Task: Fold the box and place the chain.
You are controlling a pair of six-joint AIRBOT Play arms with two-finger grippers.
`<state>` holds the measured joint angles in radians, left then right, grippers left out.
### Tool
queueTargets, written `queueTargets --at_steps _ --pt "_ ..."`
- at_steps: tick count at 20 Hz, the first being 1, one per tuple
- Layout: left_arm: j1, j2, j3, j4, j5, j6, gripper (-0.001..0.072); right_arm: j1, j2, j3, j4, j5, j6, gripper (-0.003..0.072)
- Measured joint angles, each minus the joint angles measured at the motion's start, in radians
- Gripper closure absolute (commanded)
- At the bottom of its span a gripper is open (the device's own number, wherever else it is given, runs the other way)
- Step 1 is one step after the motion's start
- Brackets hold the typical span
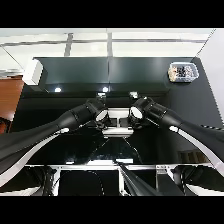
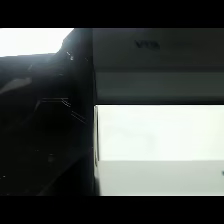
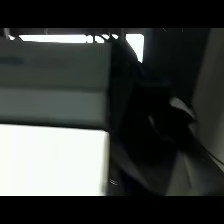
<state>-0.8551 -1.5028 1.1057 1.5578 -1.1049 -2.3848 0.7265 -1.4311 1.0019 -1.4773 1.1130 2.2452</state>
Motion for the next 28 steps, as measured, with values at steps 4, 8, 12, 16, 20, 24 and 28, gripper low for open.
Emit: queueTargets --at_steps 4,8,12,16,20,24,28 --pt "0.0 0.0 0.0 -0.002 -0.001 0.0 0.0681 0.0 -0.002 0.0 0.0 -0.007 0.011 0.0501" --pt "0.0 0.0 0.0 -0.002 0.001 -0.001 0.0681 0.0 -0.008 0.001 0.001 -0.015 0.015 0.0502" --pt "0.0 0.0 0.0 -0.003 0.005 -0.001 0.0681 0.0 -0.011 0.001 0.008 -0.022 0.02 0.06" --pt "0.0 0.0 0.0 -0.003 0.005 -0.003 0.0681 0.0 -0.011 0.001 0.009 -0.033 0.026 0.0671" --pt "0.0 0.0 0.0 -0.003 0.002 -0.001 0.0681 0.0 -0.01 0.005 0.011 -0.029 0.026 0.0371" --pt "0.0 0.0 0.0 -0.003 0.003 0.0 0.0681 -0.006 0.043 0.034 0.002 0.018 -0.024 0.0379" --pt "0.0 0.0 0.0 -0.003 0.003 0.0 0.0681 -0.009 0.229 0.058 -0.126 0.125 -0.109 0.0379"
